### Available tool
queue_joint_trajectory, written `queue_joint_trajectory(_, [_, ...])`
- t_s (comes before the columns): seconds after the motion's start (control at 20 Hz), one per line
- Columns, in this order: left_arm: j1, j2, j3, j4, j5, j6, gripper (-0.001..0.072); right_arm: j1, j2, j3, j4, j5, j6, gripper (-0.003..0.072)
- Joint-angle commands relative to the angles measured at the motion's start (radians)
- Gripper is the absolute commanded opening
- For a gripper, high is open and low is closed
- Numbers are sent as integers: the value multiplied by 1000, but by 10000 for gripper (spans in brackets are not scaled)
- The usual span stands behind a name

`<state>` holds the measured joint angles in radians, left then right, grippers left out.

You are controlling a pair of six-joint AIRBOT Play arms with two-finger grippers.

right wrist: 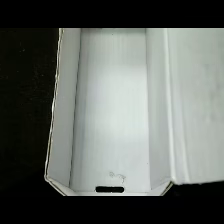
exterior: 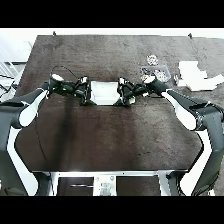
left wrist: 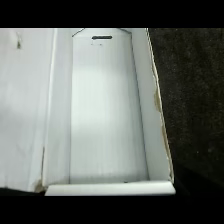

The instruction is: Fold the box and place the chain.

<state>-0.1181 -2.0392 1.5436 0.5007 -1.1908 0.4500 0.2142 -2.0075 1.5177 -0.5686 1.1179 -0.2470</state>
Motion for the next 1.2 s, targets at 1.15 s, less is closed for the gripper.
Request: queue_joint_trajectory(1.15, [0,-5,0,16,-16,-29,708,1,0,0,0,1,0,580])
